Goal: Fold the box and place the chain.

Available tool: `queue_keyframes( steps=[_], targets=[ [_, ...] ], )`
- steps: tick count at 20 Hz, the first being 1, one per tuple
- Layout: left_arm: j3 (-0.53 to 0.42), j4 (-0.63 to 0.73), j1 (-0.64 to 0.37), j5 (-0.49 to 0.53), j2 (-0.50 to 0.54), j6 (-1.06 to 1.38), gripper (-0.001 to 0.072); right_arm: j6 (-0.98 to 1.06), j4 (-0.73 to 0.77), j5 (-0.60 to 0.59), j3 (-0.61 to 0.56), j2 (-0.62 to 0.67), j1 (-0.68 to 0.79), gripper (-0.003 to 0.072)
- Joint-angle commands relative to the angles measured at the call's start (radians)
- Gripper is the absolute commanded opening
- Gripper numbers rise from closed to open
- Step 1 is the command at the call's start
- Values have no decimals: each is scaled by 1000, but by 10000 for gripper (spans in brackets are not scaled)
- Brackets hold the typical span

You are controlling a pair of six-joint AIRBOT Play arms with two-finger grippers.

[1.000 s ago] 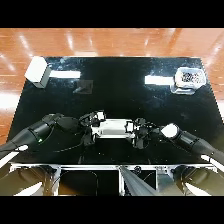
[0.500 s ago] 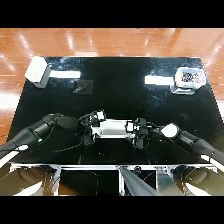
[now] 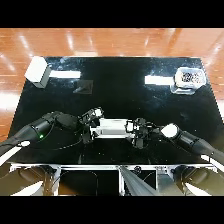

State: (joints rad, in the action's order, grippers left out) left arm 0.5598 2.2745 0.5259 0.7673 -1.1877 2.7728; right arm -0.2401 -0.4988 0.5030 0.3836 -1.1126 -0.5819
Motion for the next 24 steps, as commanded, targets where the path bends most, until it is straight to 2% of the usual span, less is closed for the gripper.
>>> queue_keyframes(
  steps=[1, 8, 19, 24],
  targets=[
    [1, 23, -1, 10, -8, 0, 484, 1, 0, 1, 0, 0, 0, 494],
    [3, 74, 1, 11, -8, 1, 426, 1, 0, 1, 0, 0, 0, 495],
    [28, 72, 29, 5, -15, 2, 426, 1, 0, 1, 0, 0, 0, 495],
    [28, 77, 49, -34, -22, 2, 426, 0, 0, 1, 0, 0, 0, 494]
  ],
)
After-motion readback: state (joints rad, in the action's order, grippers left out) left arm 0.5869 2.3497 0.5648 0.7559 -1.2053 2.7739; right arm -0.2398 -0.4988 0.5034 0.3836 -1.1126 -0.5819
